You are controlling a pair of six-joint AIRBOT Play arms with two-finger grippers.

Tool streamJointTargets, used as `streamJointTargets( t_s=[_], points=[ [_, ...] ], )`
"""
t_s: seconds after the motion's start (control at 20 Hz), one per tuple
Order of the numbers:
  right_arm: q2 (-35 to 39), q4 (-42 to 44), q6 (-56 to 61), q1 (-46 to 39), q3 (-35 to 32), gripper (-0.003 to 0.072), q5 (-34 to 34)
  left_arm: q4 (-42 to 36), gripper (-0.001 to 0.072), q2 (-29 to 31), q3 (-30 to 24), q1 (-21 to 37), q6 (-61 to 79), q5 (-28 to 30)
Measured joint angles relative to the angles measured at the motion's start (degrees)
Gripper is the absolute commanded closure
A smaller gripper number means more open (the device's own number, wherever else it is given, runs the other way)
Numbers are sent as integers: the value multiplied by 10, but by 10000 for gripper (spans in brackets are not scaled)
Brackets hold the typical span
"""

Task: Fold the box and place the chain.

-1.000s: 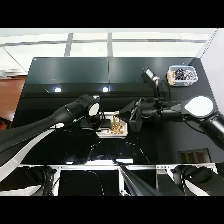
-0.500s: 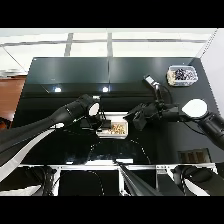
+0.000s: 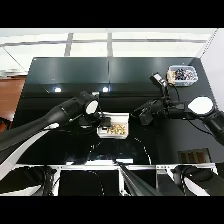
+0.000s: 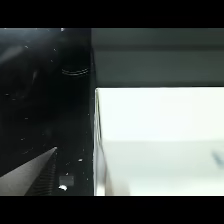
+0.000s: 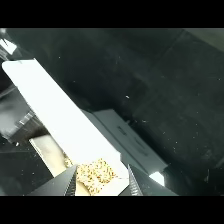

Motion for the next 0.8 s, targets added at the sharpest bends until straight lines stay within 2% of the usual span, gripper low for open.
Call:
streamJointTargets(
  t_s=[0.25, 0.35, 0.45, 0.55, 0.65, 0.8],
  points=[
    [0, -5, 1, -2, 0, 312, 2, 129, 113, 120, -16, -14, 10, -68],
    [0, -10, 1, -2, 0, 312, 2, 196, 114, 180, -60, 1, 12, -91],
    [0, -14, 1, -2, 0, 312, 2, 221, 114, 233, -127, 48, 12, -87],
    [0, -14, 1, -2, 0, 312, 1, 170, 114, 265, -202, 121, 26, -28],
    [0, -15, 9, -2, 0, 312, 1, 36, 113, 278, -266, 192, 121, 56],
    [0, -16, 17, -2, 0, 312, 2, -200, 97, 269, -322, 261, 394, 147]
  ],
)
